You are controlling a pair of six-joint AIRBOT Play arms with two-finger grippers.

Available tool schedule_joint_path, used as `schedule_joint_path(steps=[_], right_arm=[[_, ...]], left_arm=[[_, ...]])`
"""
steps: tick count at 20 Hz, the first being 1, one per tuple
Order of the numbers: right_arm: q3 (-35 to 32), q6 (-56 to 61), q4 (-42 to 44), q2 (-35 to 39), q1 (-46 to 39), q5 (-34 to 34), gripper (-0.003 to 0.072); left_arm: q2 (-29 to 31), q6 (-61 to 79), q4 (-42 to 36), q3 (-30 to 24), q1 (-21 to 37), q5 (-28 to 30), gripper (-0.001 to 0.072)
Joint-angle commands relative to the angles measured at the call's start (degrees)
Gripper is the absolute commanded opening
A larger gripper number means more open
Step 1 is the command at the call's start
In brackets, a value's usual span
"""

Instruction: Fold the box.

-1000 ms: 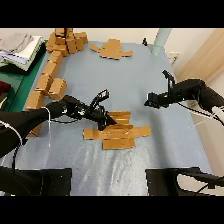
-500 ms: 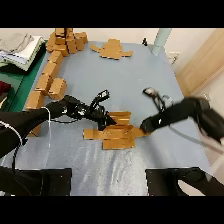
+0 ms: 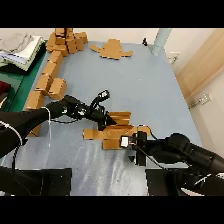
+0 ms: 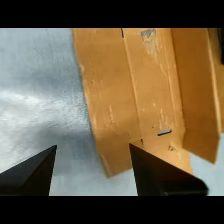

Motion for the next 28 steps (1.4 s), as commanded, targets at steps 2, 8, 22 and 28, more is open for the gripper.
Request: schedule_joint_path(steps=[2,8,22,28], right_arm=[[-0.98,-1.75,-9.79,-6.67,1.95,11.78,0.0695],[2.73,16.83,-21.16,-4.37,1.92,13.64,0.0694],[2.73,30.62,-30.12,-3.30,-0.22,9.57,0.0697],[3.37,15.15,-17.79,-6.97,-8.92,14.97,0.0700]], left_arm=[[-0.04,0.00,0.00,-0.02,0.02,0.02,0.0011],[-0.04,0.00,0.00,-0.02,0.02,0.02,0.0012],[-0.04,0.02,0.00,-0.02,0.02,0.02,0.0012],[-0.04,0.02,0.00,-0.02,0.02,0.02,0.0011]])
